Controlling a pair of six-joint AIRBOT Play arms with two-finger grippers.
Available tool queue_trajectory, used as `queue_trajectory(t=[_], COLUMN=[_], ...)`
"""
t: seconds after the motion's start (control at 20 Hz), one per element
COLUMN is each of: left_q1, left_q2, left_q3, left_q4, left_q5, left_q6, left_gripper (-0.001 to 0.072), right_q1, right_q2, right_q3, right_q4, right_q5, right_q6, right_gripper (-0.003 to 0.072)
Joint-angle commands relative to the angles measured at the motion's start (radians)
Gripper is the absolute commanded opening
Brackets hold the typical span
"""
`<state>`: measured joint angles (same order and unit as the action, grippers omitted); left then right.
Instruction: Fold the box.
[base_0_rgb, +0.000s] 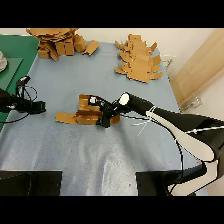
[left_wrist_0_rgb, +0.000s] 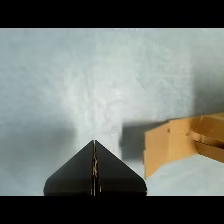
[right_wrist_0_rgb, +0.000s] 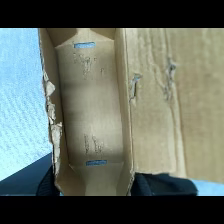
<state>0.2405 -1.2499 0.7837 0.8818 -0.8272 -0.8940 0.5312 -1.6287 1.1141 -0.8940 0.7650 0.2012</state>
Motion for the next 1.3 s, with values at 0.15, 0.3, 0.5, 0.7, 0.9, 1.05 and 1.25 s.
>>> queue_trajectory(t=[0.15, 0.3, 0.5, 0.7, 0.9, 1.05, 1.25], left_q1=[-0.076, -0.104, -0.104, -0.104, -0.104, -0.104, -0.083], left_q2=[-0.021, -0.021, -0.021, -0.021, -0.022, -0.022, -0.014], left_q3=[-0.060, -0.102, -0.143, -0.177, -0.177, -0.177, -0.174], left_q4=[-0.097, -0.101, -0.207, -0.435, -0.484, -0.476, -0.422], left_q5=[-0.098, -0.093, -0.097, -0.124, -0.115, -0.112, -0.098], left_q6=[-0.103, -0.121, -0.076, 0.076, 0.121, 0.127, 0.109], left_gripper=[0.0012, 0.0012, 0.0012, 0.0012, 0.0013, 0.0013, 0.0012], right_q1=[0.000, 0.000, 0.000, 0.000, 0.000, 0.000, 0.000], right_q2=[-0.001, -0.001, -0.001, -0.001, -0.001, -0.001, -0.001], right_q3=[0.000, 0.000, 0.000, 0.000, 0.000, 0.000, 0.000], right_q4=[0.000, 0.000, 0.000, 0.000, 0.000, 0.000, 0.000], right_q5=[-0.008, -0.008, -0.008, -0.008, -0.008, -0.007, -0.007], right_q6=[0.000, 0.000, 0.000, 0.000, 0.000, 0.000, 0.000], right_gripper=[0.0508, 0.0507, 0.0508, 0.0507, 0.0507, 0.0507, 0.0508])
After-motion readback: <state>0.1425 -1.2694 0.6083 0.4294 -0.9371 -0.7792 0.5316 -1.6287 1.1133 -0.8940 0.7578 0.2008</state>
